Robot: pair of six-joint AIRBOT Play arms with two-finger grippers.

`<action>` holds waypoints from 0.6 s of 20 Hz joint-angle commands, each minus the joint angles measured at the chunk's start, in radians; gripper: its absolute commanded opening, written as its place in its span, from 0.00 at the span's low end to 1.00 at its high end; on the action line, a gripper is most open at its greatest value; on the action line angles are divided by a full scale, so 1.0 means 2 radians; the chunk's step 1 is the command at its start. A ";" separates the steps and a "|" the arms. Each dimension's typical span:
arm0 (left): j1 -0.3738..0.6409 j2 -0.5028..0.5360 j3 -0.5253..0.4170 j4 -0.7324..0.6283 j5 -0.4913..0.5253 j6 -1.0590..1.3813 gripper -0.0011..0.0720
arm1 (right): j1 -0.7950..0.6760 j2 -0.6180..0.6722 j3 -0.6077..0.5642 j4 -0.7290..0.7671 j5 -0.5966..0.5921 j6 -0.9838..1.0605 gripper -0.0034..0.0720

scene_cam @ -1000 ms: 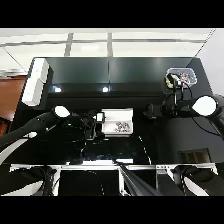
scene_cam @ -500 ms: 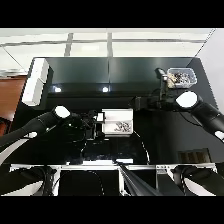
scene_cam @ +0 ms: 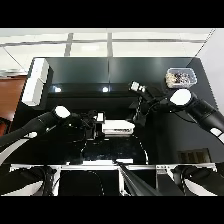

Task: Fold the box and place the chain.

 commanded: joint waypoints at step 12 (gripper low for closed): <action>0.000 0.000 0.000 0.000 0.001 0.000 0.59 | 0.032 -0.017 -0.002 0.016 0.042 -0.100 0.98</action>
